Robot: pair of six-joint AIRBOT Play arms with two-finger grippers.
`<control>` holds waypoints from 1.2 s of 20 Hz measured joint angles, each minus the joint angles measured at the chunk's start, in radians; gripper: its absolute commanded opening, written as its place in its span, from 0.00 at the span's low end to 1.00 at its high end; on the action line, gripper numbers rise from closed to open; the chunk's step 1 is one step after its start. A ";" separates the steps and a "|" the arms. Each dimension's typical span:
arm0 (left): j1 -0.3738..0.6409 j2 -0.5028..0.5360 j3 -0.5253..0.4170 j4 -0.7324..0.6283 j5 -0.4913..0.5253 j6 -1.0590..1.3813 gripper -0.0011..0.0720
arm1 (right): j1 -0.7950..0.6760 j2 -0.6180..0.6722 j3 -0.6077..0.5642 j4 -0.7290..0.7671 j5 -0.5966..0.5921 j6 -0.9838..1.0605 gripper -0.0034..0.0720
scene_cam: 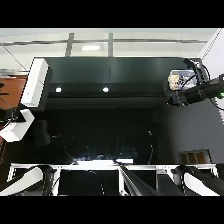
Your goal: Fold the box and place the chain.
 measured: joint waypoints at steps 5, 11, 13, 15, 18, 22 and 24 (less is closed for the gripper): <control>0.048 0.003 -0.094 -0.126 0.212 0.163 0.42 | 0.000 0.000 0.000 0.000 -0.036 0.000 0.06; 0.047 0.002 -0.157 -0.183 0.429 0.267 0.42 | 0.000 0.000 0.000 -0.002 -0.072 0.000 0.06; 0.041 -0.006 -0.163 -0.199 0.483 0.282 0.76 | 0.000 0.000 0.000 -0.003 -0.078 0.000 0.06; 0.030 -0.013 -0.164 -0.209 0.522 0.289 0.99 | 0.000 -0.001 0.000 -0.003 -0.087 0.000 0.06; 0.000 -0.011 -0.122 -0.208 0.537 0.296 0.99 | 0.000 -0.001 0.000 -0.003 -0.092 -0.006 0.06; -0.100 0.011 0.037 -0.268 0.530 0.300 0.31 | -0.002 0.018 0.019 -0.064 -0.033 -0.028 0.06; -0.175 0.029 0.127 -0.330 0.500 0.296 0.05 | -0.002 0.069 0.018 -0.113 -0.010 -0.014 0.06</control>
